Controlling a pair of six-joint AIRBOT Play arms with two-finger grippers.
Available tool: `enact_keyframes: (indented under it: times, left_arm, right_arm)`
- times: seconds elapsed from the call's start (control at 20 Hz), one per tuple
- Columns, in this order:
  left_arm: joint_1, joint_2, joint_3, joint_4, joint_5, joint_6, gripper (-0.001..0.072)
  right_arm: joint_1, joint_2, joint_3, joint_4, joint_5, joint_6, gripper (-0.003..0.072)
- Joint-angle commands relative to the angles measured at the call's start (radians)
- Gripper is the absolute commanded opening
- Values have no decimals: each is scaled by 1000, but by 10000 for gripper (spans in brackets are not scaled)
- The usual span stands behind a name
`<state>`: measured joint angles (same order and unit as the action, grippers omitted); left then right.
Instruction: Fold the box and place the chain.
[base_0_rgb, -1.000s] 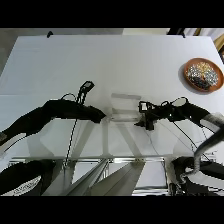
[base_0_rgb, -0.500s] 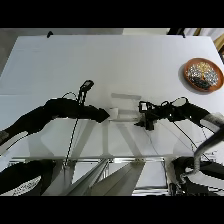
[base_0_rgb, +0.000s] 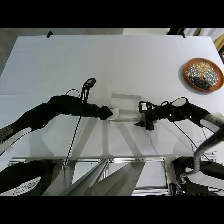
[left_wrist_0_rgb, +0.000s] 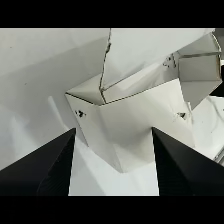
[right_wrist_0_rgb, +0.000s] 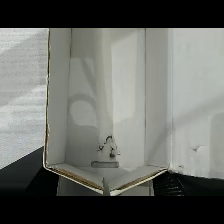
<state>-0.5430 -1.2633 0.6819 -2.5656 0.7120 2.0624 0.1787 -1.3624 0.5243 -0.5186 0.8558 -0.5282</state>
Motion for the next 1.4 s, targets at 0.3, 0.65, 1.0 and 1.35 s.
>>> enact_keyframes:
  times: [0.3, 0.65, 1.0, 1.35]
  left_arm:
    - [-39, -75, 102, 176, 64, -251, 532]
    - [-78, -124, 223, 383, 134, -541, 532]
    - [-154, -200, 330, 475, 195, -699, 532]
    - [-190, -289, 454, 596, 332, -905, 529]
  right_arm:
    - [1, -1, 1, 0, 0, 0, 317]
    - [1, -1, 1, 0, 0, 0, 317]
    - [1, -1, 1, 0, 0, 0, 317]
    - [1, -1, 1, 0, 0, 0, 317]
